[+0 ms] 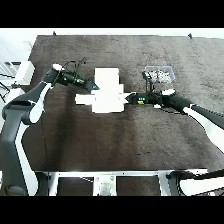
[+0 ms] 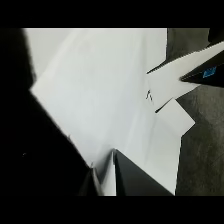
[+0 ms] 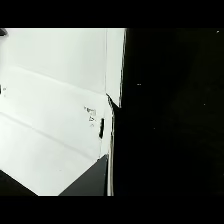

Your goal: Fold the box and place the chain.

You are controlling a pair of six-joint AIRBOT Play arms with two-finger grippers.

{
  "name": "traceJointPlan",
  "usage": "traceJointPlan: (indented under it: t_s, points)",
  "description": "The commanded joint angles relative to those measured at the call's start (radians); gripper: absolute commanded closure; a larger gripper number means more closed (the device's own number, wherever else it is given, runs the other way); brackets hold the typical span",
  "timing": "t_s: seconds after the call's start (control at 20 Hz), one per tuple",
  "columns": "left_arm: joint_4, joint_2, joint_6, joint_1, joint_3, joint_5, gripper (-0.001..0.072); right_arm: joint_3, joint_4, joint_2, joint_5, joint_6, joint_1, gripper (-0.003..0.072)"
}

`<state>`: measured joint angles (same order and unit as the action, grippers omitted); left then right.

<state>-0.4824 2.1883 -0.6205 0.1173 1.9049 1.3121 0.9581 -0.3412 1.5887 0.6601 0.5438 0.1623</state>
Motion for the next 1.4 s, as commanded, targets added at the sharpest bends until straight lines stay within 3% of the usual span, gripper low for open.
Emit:
traceJointPlan:
  t_s: [0.0, 0.05, 0.15, 0.2, 0.25, 0.65, 0.75, 0.85, 0.95, 1.35]
  points:
    - [0.028, 0.002, 0.028, 0.0, 0.0, -0.001, 0.0545, 0.0, 0.0, 0.0, 0.0, 0.0, 0.001, 0.0675]
    - [0.032, 0.002, 0.03, 0.0, 0.0, 0.0, 0.0667, 0.0, 0.0, 0.0, 0.0, 0.0, 0.001, 0.0674]
    - [0.035, 0.002, 0.078, 0.0, 0.0, 0.01, 0.069, 0.0, 0.0, 0.0, 0.0, -0.004, 0.0, 0.0659]
    - [0.035, 0.002, 0.12, 0.0, 0.0, 0.018, 0.069, 0.0, 0.0, 0.0, 0.0, -0.006, -0.001, 0.0551]
    - [0.035, 0.002, 0.162, 0.0, 0.0, 0.022, 0.0691, 0.0, 0.001, -0.001, 0.0, -0.006, -0.01, 0.049]
    - [0.086, -0.038, 0.572, -0.003, -0.023, 0.16, 0.0697, 0.0, 0.002, -0.059, 0.065, -0.005, -0.236, 0.0491]
    - [0.088, -0.101, 0.671, -0.003, -0.098, 0.108, 0.0697, 0.0, 0.003, -0.07, 0.113, -0.002, -0.295, 0.0491]
    - [0.117, -0.17, 0.792, -0.003, -0.221, -0.021, 0.0697, 0.0, 0.005, -0.07, 0.16, -0.003, -0.329, 0.0491]
    - [0.154, -0.182, 0.869, -0.003, -0.298, -0.066, 0.0697, 0.0, 0.005, -0.07, 0.18, -0.003, -0.341, 0.0491]
    - [0.199, -0.162, 1.061, -0.002, -0.354, -0.116, 0.0693, 0.0, 0.008, -0.07, 0.206, -0.003, -0.332, 0.049]
